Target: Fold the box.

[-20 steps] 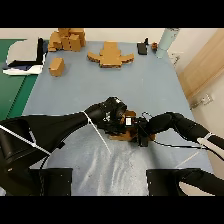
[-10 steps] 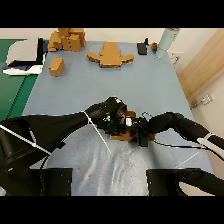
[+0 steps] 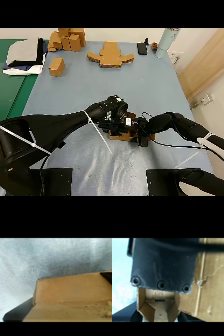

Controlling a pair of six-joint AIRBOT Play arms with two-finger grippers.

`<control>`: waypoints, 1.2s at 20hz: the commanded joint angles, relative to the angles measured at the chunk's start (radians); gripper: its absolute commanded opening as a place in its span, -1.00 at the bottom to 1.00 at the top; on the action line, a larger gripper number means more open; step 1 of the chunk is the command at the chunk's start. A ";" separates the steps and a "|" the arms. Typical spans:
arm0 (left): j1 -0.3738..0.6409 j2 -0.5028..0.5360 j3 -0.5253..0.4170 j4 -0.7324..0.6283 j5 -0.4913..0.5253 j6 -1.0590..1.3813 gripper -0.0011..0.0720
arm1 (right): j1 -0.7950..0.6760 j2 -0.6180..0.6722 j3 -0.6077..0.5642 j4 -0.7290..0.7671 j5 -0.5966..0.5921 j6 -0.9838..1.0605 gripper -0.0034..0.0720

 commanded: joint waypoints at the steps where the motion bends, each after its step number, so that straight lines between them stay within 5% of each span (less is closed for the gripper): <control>1: 0.001 0.000 0.002 0.006 0.000 -0.001 0.20 | 0.000 0.001 0.001 0.000 -0.002 0.001 0.43; 2: 0.001 0.000 0.002 0.008 0.000 -0.001 0.19 | 0.000 0.001 0.001 0.000 -0.002 0.001 0.43; 3: 0.001 0.000 0.002 0.009 0.002 0.000 -0.03 | 0.000 0.000 0.001 0.000 -0.002 0.001 0.43; 4: 0.002 0.000 0.002 0.009 0.003 0.003 -0.62 | 0.000 0.000 0.001 0.000 -0.002 0.001 0.43; 5: 0.002 0.000 0.002 0.010 0.005 0.012 -0.93 | 0.000 0.000 0.001 0.000 -0.002 0.001 0.43; 6: 0.002 0.000 0.002 0.009 0.009 0.011 -0.93 | 0.000 0.000 0.001 0.000 -0.002 0.001 0.43; 12: 0.002 0.000 0.002 0.007 0.006 0.011 -0.92 | 0.000 0.001 0.001 0.000 -0.002 0.001 0.43; 14: 0.002 0.000 0.002 0.003 -0.005 0.007 0.11 | 0.000 0.000 0.001 0.000 -0.002 0.001 0.43; 15: 0.002 0.000 0.002 -0.002 -0.014 0.006 0.20 | 0.000 0.000 0.001 0.000 -0.002 0.001 0.43; 24: 0.082 0.000 0.106 -0.088 -0.232 0.022 0.20 | 0.000 0.000 0.001 0.000 -0.002 0.001 0.43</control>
